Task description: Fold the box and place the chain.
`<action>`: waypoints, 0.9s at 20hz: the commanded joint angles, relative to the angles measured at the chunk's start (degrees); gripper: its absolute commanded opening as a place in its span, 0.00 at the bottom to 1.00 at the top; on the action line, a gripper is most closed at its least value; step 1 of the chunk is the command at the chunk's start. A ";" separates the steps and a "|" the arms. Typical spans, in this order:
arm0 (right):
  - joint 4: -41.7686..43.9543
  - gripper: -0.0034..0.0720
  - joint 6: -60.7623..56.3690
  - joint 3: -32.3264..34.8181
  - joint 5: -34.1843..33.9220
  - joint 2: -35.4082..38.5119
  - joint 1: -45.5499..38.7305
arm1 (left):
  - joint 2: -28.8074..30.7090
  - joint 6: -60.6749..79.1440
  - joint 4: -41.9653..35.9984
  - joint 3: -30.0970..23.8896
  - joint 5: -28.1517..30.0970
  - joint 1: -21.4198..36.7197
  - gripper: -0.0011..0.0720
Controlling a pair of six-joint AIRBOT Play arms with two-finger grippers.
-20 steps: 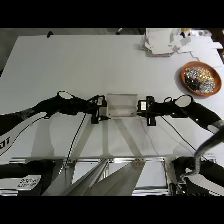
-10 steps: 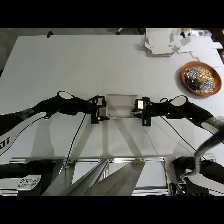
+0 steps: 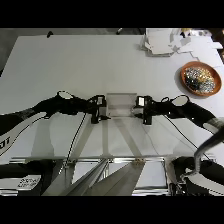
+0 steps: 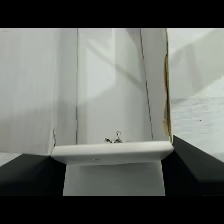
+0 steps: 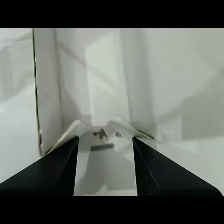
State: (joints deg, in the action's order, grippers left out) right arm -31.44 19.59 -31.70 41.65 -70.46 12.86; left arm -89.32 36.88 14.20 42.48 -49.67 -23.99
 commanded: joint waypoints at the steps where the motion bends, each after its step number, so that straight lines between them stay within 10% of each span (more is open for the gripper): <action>1: -7.28 0.57 -17.73 -0.02 1.42 6.27 -3.80 | -0.02 0.20 0.42 0.04 -0.04 -0.04 0.26; 6: -15.72 0.07 -45.40 -0.02 1.73 15.69 -10.95 | -0.02 0.20 0.42 0.04 -0.04 -0.04 0.26; 12: -22.62 0.07 -79.12 -0.02 1.46 11.28 -17.86 | -0.02 0.20 0.42 0.04 -0.04 -0.04 0.26; 18: -14.23 0.07 -79.21 -0.02 10.25 -0.37 -17.55 | -0.02 0.20 0.42 0.04 -0.04 -0.04 0.26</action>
